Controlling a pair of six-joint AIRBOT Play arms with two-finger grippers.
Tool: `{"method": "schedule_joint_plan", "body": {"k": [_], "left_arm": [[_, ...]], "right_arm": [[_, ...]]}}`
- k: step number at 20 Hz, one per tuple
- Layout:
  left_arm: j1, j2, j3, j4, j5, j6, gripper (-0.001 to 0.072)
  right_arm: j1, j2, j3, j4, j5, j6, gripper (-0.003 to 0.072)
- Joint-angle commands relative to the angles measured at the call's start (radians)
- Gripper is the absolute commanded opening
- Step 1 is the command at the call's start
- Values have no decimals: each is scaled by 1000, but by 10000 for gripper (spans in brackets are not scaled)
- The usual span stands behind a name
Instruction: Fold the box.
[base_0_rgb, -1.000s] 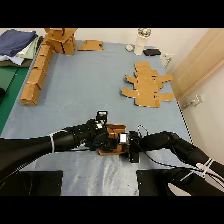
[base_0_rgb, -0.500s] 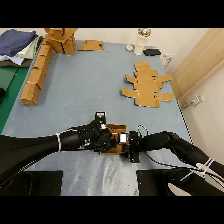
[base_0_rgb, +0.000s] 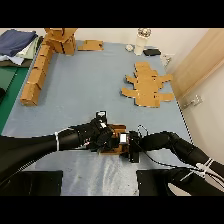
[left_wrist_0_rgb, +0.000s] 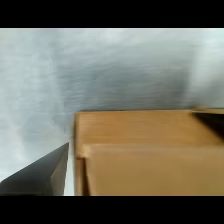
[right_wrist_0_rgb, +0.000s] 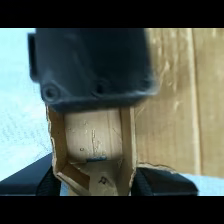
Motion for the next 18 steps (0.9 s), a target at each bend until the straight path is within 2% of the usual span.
{"method": "schedule_joint_plan", "body": {"k": [1, 8, 10, 11, 12, 13, 16, 18], "left_arm": [[19, 43, 8, 20, -63, 4, 526], [87, 203, 8, 20, -111, 32, 525], [112, 233, 8, 18, -174, 58, 522], [124, 242, 8, 18, -219, 78, 354], [134, 249, 8, 18, -260, 113, 154], [144, 256, 8, 20, -294, 165, 24], [201, 283, -34, 16, -303, 305, 13], [306, 298, -117, -54, -302, 435, 13]], "right_arm": [[1, 0, 1, -1, 0, 0, 510], [1, 0, 1, -1, 0, 0, 510], [1, 0, 1, -1, 0, 0, 510], [1, 0, 1, -1, 0, 0, 510], [1, 0, 1, -1, 0, 0, 510], [1, 0, 1, -1, 0, 0, 510], [1, 0, 1, -1, 0, 0, 510], [1, 0, 1, -1, 0, 0, 510]]}}
